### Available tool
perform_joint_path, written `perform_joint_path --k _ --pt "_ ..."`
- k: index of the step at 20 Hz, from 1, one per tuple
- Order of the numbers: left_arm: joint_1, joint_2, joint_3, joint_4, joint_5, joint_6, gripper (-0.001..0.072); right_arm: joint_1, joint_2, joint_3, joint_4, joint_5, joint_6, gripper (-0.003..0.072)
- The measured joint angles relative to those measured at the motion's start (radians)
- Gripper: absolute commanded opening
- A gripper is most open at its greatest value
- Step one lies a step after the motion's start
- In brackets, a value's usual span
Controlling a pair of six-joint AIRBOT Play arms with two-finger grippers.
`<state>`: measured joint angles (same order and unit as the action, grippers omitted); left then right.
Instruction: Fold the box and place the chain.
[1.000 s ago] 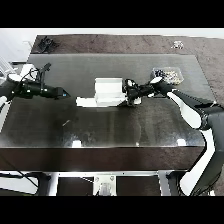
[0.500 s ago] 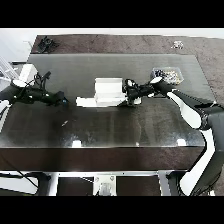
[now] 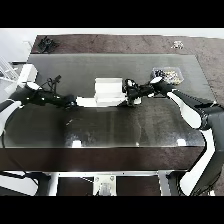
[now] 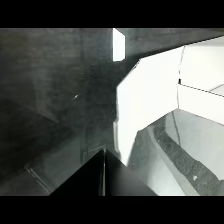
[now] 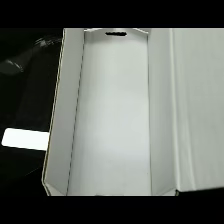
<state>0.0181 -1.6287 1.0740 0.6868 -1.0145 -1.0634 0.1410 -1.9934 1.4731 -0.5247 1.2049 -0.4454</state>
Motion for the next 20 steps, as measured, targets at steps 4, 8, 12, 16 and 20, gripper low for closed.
perform_joint_path --k 4,8,12,16,20 --pt "-0.051 -0.029 0.003 -0.043 0.047 0.003 0.0022 0.000 0.000 0.000 0.000 0.000 0.002 0.0560" --pt "-0.094 -0.037 0.005 -0.137 0.086 0.055 0.0022 0.000 0.000 0.000 0.000 0.000 0.000 0.0560" --pt "-0.111 -0.038 0.006 -0.253 0.103 0.153 0.0022 0.000 0.000 0.000 0.000 0.000 0.000 0.0560" --pt "-0.116 -0.038 0.036 -0.303 0.084 0.197 0.0022 0.000 0.000 0.000 0.000 0.000 0.000 0.0560" --pt "-0.130 -0.038 0.066 -0.323 0.060 0.206 0.0024 0.000 0.000 0.000 0.000 0.000 0.000 0.0560"
